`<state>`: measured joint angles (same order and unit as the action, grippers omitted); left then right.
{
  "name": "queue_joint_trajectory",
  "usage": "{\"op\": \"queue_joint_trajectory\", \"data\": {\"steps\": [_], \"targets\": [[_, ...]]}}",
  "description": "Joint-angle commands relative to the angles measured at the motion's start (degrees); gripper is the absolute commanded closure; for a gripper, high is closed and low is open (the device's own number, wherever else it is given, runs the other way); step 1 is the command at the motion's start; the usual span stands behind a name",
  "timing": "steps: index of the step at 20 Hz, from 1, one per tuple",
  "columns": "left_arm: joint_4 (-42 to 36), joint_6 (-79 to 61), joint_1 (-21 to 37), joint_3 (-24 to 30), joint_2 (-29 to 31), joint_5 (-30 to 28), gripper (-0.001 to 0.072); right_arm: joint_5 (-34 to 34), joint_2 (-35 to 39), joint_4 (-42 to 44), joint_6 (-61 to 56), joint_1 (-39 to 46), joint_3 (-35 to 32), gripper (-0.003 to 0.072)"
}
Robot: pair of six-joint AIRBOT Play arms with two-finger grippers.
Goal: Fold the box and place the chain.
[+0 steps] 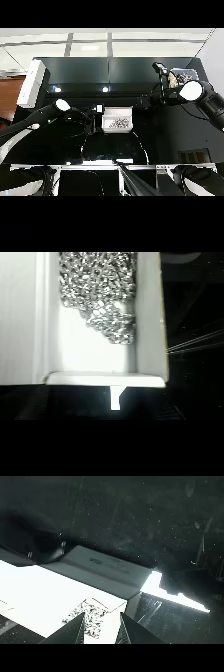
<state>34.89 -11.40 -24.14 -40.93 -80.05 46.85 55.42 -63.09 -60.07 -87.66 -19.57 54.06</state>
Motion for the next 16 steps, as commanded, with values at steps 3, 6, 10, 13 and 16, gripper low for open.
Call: {"op": "queue_joint_trajectory", "data": {"steps": [3, 6, 10, 13, 16], "targets": [[0.0, 1.6, -0.52, -0.07, -0.04, -1.6, 0.0082, -2.05, -0.24, -0.09, 0.02, 0.02, -0.02, 0.0423], [0.02, 1.22, -0.87, -0.07, -0.04, -1.64, 0.0206, -7.63, -1.77, -0.2, -0.22, 0.07, -0.02, 0.0423], [0.0, 1.16, -0.87, -0.07, -0.04, -1.6, 0.0204, -14.75, -6.73, 2.12, -1.11, 0.37, -0.02, 0.0423], [0.02, 1.16, -0.87, -0.07, -0.04, -1.62, 0.0305, -16.28, -9.42, 4.59, -1.07, 1.49, -0.02, 0.0333], [0.02, 1.16, -0.87, -0.07, -0.04, -1.64, 0.0315, -11.67, -9.86, 4.59, 4.94, 1.81, 0.0, 0.0008]]}}
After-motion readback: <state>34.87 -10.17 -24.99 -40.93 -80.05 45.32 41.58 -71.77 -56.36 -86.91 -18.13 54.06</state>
